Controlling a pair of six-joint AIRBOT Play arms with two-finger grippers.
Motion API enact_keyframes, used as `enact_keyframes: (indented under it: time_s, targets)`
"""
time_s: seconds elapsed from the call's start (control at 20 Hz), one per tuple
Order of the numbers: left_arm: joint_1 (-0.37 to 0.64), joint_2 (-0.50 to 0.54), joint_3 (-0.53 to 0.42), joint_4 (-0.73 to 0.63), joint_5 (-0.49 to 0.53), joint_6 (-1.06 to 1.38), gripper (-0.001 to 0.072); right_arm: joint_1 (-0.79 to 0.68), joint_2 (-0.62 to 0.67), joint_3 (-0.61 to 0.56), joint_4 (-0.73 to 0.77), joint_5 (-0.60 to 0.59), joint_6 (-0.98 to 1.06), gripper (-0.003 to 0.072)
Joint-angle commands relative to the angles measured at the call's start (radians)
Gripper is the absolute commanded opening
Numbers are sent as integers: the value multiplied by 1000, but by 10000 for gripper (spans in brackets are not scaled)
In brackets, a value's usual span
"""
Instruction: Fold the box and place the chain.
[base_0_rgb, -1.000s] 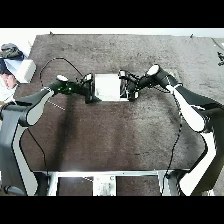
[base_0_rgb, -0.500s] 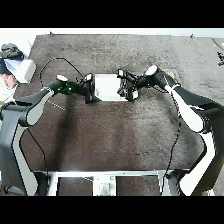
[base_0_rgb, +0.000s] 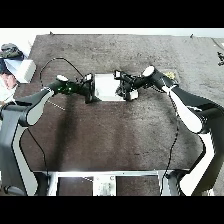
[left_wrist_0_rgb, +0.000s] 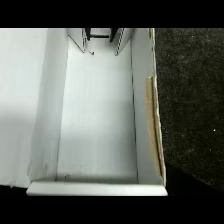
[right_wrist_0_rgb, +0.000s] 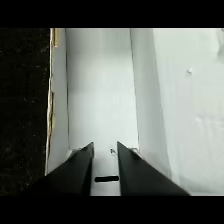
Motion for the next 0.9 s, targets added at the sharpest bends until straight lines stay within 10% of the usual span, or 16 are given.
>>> enact_keyframes:
  time_s: [0.0,0.35,0.5,0.85]
  targets:
    - [-1,0,0,0,0,0,353,1,0,0,-7,-21,-18,501]
    - [-1,0,0,0,0,0,353,1,0,0,-15,-27,-10,406]
    - [-1,0,0,0,0,0,353,-1,10,0,-71,-12,46,90]
    - [-1,0,0,0,0,0,353,-49,103,0,-229,93,414,88]
